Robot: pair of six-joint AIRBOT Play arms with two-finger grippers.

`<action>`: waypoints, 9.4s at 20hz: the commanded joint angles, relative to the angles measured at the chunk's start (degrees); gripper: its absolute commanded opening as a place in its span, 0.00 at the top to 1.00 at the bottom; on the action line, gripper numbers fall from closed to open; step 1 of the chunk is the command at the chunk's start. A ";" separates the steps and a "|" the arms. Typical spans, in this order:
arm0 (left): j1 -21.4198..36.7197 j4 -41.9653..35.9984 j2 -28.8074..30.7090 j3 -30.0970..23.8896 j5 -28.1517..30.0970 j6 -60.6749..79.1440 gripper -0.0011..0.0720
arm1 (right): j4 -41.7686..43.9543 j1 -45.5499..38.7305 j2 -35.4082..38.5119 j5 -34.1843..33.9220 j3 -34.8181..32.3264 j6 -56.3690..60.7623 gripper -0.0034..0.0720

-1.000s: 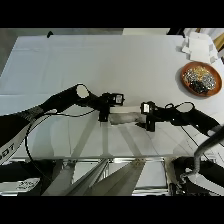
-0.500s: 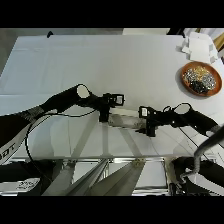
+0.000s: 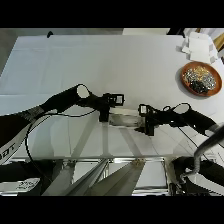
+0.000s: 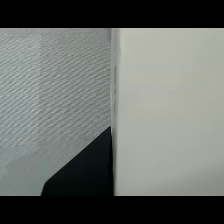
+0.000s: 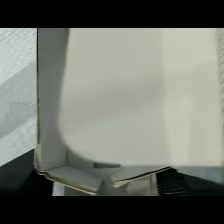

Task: Fold the box and place the chain.

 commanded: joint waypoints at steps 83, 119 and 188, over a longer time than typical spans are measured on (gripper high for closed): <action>-5.16 -5.18 9.16 0.00 21.88 -34.64 0.97 | 0.96 0.07 -0.92 -2.45 0.09 -4.90 0.56; -0.46 23.52 12.46 -9.84 -6.95 -18.38 0.96 | 0.96 0.07 -0.92 -2.43 0.09 -4.90 0.56; -5.01 -0.22 7.82 -9.84 8.22 9.29 0.28 | 0.96 0.07 -0.92 -2.45 0.09 -4.90 0.56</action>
